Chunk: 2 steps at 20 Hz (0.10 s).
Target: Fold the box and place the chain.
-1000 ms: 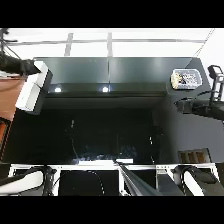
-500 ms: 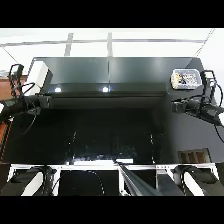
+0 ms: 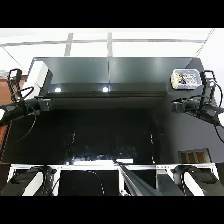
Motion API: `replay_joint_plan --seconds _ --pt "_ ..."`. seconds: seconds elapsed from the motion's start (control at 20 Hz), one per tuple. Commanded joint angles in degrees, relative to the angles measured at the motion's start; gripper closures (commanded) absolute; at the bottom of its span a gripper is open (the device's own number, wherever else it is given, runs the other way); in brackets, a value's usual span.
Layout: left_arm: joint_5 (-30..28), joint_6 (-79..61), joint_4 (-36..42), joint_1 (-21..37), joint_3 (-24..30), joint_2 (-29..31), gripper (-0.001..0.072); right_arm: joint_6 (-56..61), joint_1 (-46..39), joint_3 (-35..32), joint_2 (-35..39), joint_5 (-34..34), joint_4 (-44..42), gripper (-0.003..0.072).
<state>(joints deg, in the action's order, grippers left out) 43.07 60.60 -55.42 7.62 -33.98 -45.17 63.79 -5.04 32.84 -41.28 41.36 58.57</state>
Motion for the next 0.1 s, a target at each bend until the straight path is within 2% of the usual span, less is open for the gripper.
replay_joint_plan --seconds 0.0,0.05 --pt "0.0 0.0 0.0 0.1 0.1 0.1 0.0682 0.0 0.0 0.0 0.0 -0.1 0.0 0.0671" --pt "0.0 0.0 0.0 0.1 0.1 0.1 0.0681 0.0 0.0 0.0 0.0 -0.1 0.0 0.0671"
